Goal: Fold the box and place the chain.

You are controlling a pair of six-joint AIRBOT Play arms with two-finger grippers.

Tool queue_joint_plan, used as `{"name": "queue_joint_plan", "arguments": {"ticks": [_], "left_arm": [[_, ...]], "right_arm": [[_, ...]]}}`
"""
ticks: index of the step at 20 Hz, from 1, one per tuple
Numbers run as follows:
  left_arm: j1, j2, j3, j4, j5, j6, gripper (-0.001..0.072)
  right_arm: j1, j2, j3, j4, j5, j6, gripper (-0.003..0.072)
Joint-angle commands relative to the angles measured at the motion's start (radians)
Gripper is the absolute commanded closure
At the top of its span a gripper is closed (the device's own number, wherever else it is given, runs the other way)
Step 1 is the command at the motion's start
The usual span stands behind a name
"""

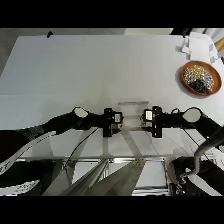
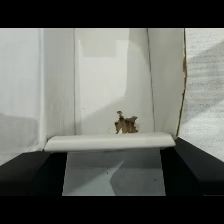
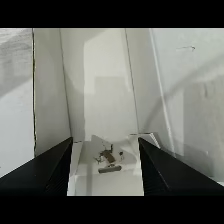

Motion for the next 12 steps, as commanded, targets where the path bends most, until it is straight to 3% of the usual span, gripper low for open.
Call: {"name": "queue_joint_plan", "arguments": {"ticks": [1, 5, 10, 12], "left_arm": [[0.0, 0.001, 0.0, 0.0, 0.0, 0.0, 0.0389], [0.0, 0.001, 0.0, 0.0, 0.0, 0.0, 0.0389], [0.0, 0.001, 0.0, 0.0, 0.0, 0.0, 0.0389], [0.0, 0.001, 0.0, 0.0, 0.0, 0.0, 0.0389]], "right_arm": [[0.003, 0.0, -0.001, 0.003, -0.01, -0.001, 0.029], [-0.001, 0.0, -0.001, -0.012, -0.007, 0.019, 0.047], [-0.053, 0.107, -0.001, -0.151, 0.013, 0.29, 0.0476], [-0.076, 0.195, -0.001, -0.194, 0.039, 0.423, 0.0648]]}}
